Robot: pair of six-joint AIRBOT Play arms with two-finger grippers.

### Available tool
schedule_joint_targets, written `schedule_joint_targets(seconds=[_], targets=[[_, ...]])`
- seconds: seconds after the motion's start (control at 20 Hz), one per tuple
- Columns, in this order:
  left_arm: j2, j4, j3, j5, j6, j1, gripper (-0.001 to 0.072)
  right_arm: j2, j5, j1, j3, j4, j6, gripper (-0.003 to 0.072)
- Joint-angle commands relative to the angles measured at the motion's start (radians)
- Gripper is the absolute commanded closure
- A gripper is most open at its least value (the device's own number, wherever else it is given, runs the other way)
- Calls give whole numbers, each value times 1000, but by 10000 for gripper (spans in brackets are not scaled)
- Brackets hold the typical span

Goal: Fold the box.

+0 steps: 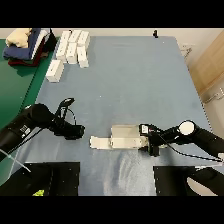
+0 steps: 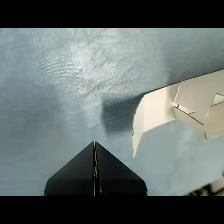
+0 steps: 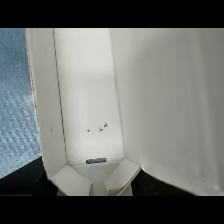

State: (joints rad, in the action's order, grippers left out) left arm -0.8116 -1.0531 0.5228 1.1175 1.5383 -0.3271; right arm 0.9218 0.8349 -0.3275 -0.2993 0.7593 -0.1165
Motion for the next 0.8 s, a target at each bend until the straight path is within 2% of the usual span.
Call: schedule_joint_targets(seconds=[0.0,0.15,0.3,0.5,0.75], targets=[[-100,203,-50,-42,-26,56,695,0,0,0,-1,0,0,143],[-187,299,-76,-139,-75,-6,695,0,0,0,-1,0,0,143],[-208,349,-76,-238,-76,-121,695,-1,0,0,-1,0,0,143],[-207,383,-75,-302,-53,-248,695,0,0,0,-1,0,0,143],[-114,420,-54,-314,-66,-264,693,0,0,0,-1,0,0,143]])
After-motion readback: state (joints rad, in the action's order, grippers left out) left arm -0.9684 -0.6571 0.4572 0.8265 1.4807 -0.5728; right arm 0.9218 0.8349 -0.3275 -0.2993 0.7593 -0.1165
